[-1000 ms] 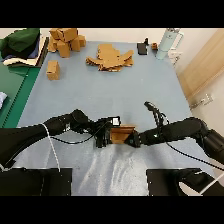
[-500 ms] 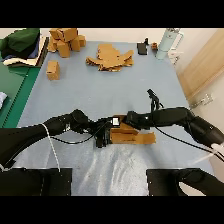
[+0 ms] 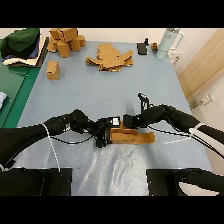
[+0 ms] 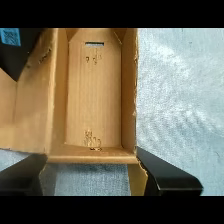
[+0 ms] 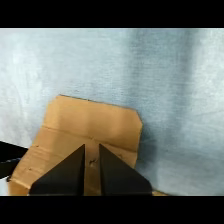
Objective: Fold the box.
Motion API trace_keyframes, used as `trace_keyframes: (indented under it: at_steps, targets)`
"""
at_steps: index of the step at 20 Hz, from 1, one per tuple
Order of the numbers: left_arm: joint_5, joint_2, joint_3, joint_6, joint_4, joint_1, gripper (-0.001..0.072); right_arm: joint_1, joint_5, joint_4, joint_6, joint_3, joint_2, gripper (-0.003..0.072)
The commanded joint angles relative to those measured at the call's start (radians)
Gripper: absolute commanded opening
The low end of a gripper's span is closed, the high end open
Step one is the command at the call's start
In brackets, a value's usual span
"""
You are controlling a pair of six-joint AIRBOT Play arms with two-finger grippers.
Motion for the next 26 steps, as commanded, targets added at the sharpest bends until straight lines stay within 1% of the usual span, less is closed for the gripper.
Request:
trace_keyframes:
  at_steps: [1, 4, 7, 9, 10, 12, 13, 15, 16, 17, 18, 19, 20, 21, 23, 25, 26]
  targets:
    - [0.000, 0.000, 0.000, 0.000, 0.000, 0.000, 0.0593, 0.000, -0.002, -0.014, -0.074, 0.002, -0.020, 0.0137]
    - [0.000, 0.000, 0.000, 0.000, 0.000, 0.000, 0.0593, -0.002, -0.012, -0.039, -0.134, 0.016, 0.035, 0.0137]
    - [0.000, 0.000, 0.000, 0.000, 0.000, 0.000, 0.0593, -0.002, -0.101, -0.164, -0.177, 0.065, 0.147, 0.0138]
    - [0.000, 0.000, 0.000, 0.000, 0.000, 0.000, 0.0593, -0.002, -0.190, -0.274, -0.180, 0.074, 0.251, 0.0142]
    - [0.000, 0.000, 0.000, 0.000, 0.000, 0.000, 0.0593, -0.002, -0.251, -0.310, -0.198, 0.073, 0.301, 0.0166]
    - [0.000, 0.000, 0.000, 0.000, 0.000, 0.000, 0.0593, 0.000, -0.415, -0.312, -0.290, 0.070, 0.390, 0.0166]
    - [0.000, 0.000, 0.000, 0.000, 0.000, 0.000, 0.0593, 0.002, -0.478, -0.303, -0.328, 0.059, 0.425, 0.0166]
    - [0.000, 0.000, 0.000, 0.000, 0.000, 0.000, 0.0593, 0.002, -0.575, -0.258, -0.487, 0.003, 0.488, 0.0169]
    - [0.000, 0.000, 0.000, 0.000, 0.000, 0.000, 0.0593, 0.002, -0.597, -0.247, -0.566, -0.039, 0.512, 0.0247]
    - [0.000, 0.000, 0.000, 0.000, 0.000, 0.000, 0.0593, 0.002, -0.597, -0.249, -0.627, -0.080, 0.524, 0.0386]
    - [0.000, 0.000, 0.000, 0.000, 0.000, 0.000, 0.0593, 0.001, -0.583, -0.251, -0.708, -0.124, 0.526, 0.0467]
    - [0.000, 0.000, 0.000, 0.000, 0.000, 0.000, 0.0593, 0.002, -0.535, -0.266, -0.776, -0.162, 0.523, 0.0507]
    - [0.000, 0.000, 0.000, 0.000, 0.000, 0.000, 0.0593, 0.001, -0.465, -0.279, -0.862, -0.198, 0.520, 0.0530]
    - [0.000, 0.000, 0.000, 0.000, 0.000, 0.000, 0.0593, 0.001, -0.377, -0.294, -0.933, -0.224, 0.517, 0.0530]
    - [0.000, 0.000, 0.000, 0.000, 0.000, 0.000, 0.0593, 0.001, -0.219, -0.307, -1.028, -0.241, 0.497, 0.0530]
    - [0.000, 0.000, 0.000, 0.000, 0.000, 0.000, 0.0593, 0.002, -0.114, -0.306, -1.118, -0.240, 0.456, 0.0530]
    - [0.000, 0.000, 0.000, 0.000, 0.000, 0.000, 0.0593, 0.002, -0.099, -0.277, -1.155, -0.239, 0.436, 0.0530]
